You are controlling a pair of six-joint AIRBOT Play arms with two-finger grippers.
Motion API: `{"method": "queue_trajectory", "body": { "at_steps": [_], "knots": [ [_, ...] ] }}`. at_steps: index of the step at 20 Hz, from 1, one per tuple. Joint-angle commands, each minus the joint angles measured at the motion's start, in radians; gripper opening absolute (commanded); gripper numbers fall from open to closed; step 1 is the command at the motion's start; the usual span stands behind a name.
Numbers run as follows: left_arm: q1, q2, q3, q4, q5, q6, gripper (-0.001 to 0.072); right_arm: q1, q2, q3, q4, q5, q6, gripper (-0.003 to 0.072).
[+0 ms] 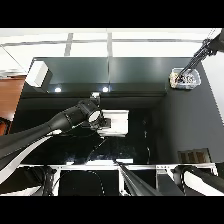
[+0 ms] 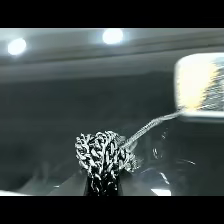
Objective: Fold the box and place the chain.
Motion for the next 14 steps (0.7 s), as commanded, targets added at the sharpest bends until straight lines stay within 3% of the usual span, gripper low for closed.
{"method": "queue_trajectory", "body": {
  "at_steps": [1, 8, 14],
  "knots": [
    [0.000, 0.000, 0.001, -0.002, 0.000, 0.000, 0.0026, 0.079, 0.152, -0.121, 0.112, 0.082, -0.044, 0.0009],
    [0.000, 0.000, 0.001, -0.002, 0.000, 0.000, 0.0026, 0.225, 0.172, -0.130, 0.280, 0.137, -0.046, 0.0010],
    [0.000, 0.000, 0.001, -0.002, 0.000, 0.000, 0.0026, 0.384, 0.171, -0.140, 0.289, 0.105, -0.038, 0.0010]
  ]
}}
